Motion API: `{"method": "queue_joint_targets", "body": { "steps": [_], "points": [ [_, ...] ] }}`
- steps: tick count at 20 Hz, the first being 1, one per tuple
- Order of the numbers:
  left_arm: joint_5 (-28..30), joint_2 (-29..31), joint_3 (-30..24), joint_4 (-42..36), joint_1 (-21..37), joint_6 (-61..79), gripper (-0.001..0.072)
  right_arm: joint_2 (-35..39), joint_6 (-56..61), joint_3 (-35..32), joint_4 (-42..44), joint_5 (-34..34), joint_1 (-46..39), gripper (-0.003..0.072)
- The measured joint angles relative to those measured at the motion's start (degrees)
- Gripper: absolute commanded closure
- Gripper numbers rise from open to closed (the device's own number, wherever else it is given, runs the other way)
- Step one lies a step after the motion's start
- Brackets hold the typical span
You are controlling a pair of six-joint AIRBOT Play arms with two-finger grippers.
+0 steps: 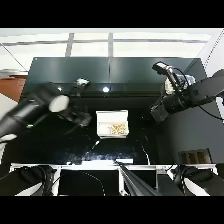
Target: Fold the box and place the chain.
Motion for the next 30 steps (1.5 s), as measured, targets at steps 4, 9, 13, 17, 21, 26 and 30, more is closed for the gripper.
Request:
{"method": "queue_joint_targets", "body": {
  "steps": [4,9,13,17,21,26,30],
  "points": [
    [-0.6,4.6,-6.2,-17.6,15.1,21.4,0.0130,0.0,2.2,0.0,-2.7,2.5,0.0,0.0108],
    [3.1,6.1,-16.6,-39.3,24.6,50.6,-0.0007,0.0,3.1,0.0,-3.8,6.1,0.0,0.0108],
    [10.9,6.3,-23.5,-44.6,24.8,72.0,0.0001,0.0,3.2,0.0,-4.1,7.5,0.0,0.0108],
    [18.5,5.5,-27.1,-47.6,22.2,90.4,0.0006,0.0,3.6,0.0,-4.1,8.5,0.0,0.0108],
    [24.0,2.6,-28.1,-51.9,19.8,103.3,0.0005,0.0,4.1,-0.1,-4.1,9.4,0.1,0.0109],
    [24.5,-2.6,-28.2,-58.6,18.5,113.5,0.0005,0.0,4.5,-0.1,-4.1,9.9,0.1,0.0108],
    [24.3,-5.0,-28.2,-60.1,16.8,116.1,0.0002,0.0,4.5,-0.5,-4.1,10.3,0.1,0.0109]
  ]
}}
